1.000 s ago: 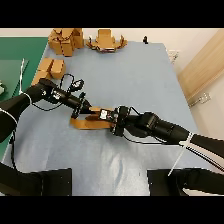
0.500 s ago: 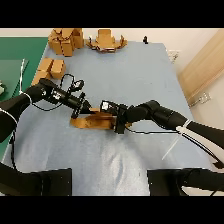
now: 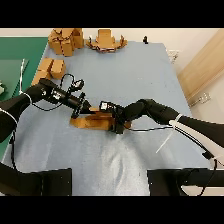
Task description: Fold the box.
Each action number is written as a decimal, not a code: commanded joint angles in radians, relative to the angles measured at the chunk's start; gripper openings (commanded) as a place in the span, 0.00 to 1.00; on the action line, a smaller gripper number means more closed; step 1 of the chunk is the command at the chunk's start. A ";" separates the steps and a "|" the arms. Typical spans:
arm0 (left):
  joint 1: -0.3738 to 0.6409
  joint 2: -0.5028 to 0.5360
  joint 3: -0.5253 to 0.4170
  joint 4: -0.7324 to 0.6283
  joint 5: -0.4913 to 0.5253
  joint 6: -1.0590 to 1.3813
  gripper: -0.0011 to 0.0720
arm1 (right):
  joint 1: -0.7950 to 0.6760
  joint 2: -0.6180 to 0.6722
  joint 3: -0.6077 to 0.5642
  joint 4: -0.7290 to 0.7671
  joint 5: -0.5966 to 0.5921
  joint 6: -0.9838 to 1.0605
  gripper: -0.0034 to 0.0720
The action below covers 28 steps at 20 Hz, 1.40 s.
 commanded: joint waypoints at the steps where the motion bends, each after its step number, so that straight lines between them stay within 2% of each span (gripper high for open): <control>1: 0.000 0.000 0.001 0.000 0.002 -0.005 0.04 | -0.001 -0.010 0.006 0.019 -0.022 -0.016 0.87; 2: 0.000 0.000 0.001 0.000 0.002 -0.005 0.04 | -0.001 -0.010 0.006 0.019 -0.022 -0.016 0.82; 14: 0.000 0.000 0.001 0.000 0.001 -0.005 0.04 | -0.002 -0.023 0.005 0.017 -0.028 0.043 0.82; 18: 0.000 0.000 0.001 0.000 0.002 -0.005 0.04 | 0.000 -0.041 0.005 -0.005 -0.075 0.105 0.82; 23: 0.000 0.000 0.001 0.000 0.002 -0.005 0.04 | 0.002 -0.048 0.005 -0.008 -0.039 0.110 0.82; 24: 0.000 0.000 0.001 -0.001 0.000 -0.005 0.04 | 0.002 -0.048 0.005 -0.008 -0.039 0.109 0.81; 25: 0.000 0.000 0.001 0.000 0.001 -0.005 0.04 | 0.002 -0.048 0.005 -0.007 -0.037 0.109 0.75; 28: 0.000 0.000 0.001 -0.001 0.001 -0.005 0.04 | 0.003 -0.048 0.005 -0.004 -0.017 0.105 0.70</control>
